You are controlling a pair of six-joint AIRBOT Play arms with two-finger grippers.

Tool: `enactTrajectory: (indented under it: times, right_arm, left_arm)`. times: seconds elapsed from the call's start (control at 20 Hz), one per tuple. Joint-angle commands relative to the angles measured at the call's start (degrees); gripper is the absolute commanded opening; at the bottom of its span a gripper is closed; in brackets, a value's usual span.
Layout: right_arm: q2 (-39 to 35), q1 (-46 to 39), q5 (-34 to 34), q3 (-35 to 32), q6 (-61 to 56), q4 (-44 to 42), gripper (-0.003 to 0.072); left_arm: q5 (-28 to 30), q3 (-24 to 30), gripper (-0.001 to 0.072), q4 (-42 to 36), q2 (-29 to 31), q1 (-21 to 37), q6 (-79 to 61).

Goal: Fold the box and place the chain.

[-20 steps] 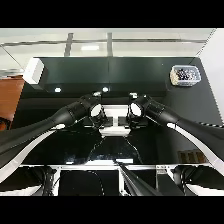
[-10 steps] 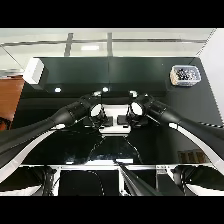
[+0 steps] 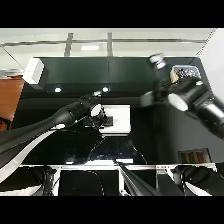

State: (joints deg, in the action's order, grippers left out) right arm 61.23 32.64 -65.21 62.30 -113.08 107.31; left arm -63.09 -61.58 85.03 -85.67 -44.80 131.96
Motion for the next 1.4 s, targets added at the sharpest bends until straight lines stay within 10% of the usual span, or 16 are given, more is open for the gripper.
enactTrajectory:
  times: [0.0, 0.3, 0.6, 0.65, 0.95, 1.35]
  right_arm:
    - [-1.4, -11.78, 8.57, -1.36, 0.63, 16.44, 0.0699]
    - [16.52, -39.19, 29.83, 1.46, -0.02, -5.33, 0.0718]
    - [44.22, -45.2, 12.76, 34.4, 0.13, -19.19, 0.0713]
    - [47.47, -45.33, 10.32, 38.84, 1.11, -19.15, 0.0603]
    - [55.49, -45.13, 11.85, 46.23, 1.25, -20.31, 0.0586]
    - [54.23, -45.83, 4.02, 46.36, 4.2, -20.5, 0.0016]
  left_arm:
    - [0.11, -0.04, 0.0028, -0.02, -0.02, 0.04, 0.02]
    - [0.04, -0.04, 0.0028, -0.04, -0.02, 0.04, 0.02]
    - [0.02, -0.04, 0.0028, -0.04, -0.02, 0.04, 0.02]
    - [0.04, -0.04, 0.0028, -0.02, -0.02, 0.04, 0.02]
    - [-0.22, -0.04, 0.0028, -0.07, -0.02, 0.04, 0.02]
    - [-0.26, -0.04, 0.0028, -0.07, -0.02, 0.04, 0.02]
